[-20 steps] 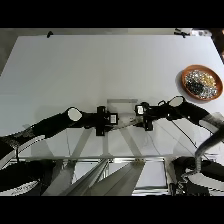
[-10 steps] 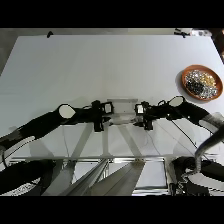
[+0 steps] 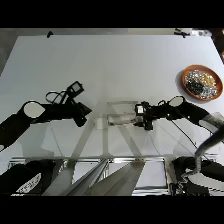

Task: Fold the box and place the chain.

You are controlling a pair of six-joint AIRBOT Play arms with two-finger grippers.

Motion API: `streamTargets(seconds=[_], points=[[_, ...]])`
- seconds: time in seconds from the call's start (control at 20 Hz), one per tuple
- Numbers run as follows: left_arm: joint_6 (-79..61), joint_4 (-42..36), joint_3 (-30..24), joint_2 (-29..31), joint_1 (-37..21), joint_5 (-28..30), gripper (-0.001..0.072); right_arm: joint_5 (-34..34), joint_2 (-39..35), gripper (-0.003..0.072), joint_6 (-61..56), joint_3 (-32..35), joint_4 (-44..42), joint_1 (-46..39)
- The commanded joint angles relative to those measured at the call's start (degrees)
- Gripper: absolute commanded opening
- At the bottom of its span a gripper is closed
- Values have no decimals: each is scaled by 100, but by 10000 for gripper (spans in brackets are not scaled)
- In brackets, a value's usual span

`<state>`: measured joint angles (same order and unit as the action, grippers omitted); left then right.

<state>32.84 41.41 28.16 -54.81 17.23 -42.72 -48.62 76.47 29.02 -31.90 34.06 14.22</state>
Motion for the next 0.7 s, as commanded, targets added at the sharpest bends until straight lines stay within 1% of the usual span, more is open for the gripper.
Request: streamTargets(seconds=[0.0,0.1,0.2,0.35,0.5,0.65], points=[[1637,330,-337,175,-586,-446,3,-4,-2,400,-2,-2,0,0],[1869,295,-348,-28,-608,-490,3,-4,-2,400,-2,-2,0,0],[1912,61,-348,-308,-518,-492,3,-4,-2,400,-2,-2,0,0],[1912,-570,-321,-837,-385,-472,3,-4,-2,400,-2,-2,0,0],[1980,-584,-214,-1300,-256,-553,3,-4,-2,400,-2,-2,0,0],[2024,-605,-131,-1539,-116,-553,3,-4,-2,400,-2,-2,0,0]])
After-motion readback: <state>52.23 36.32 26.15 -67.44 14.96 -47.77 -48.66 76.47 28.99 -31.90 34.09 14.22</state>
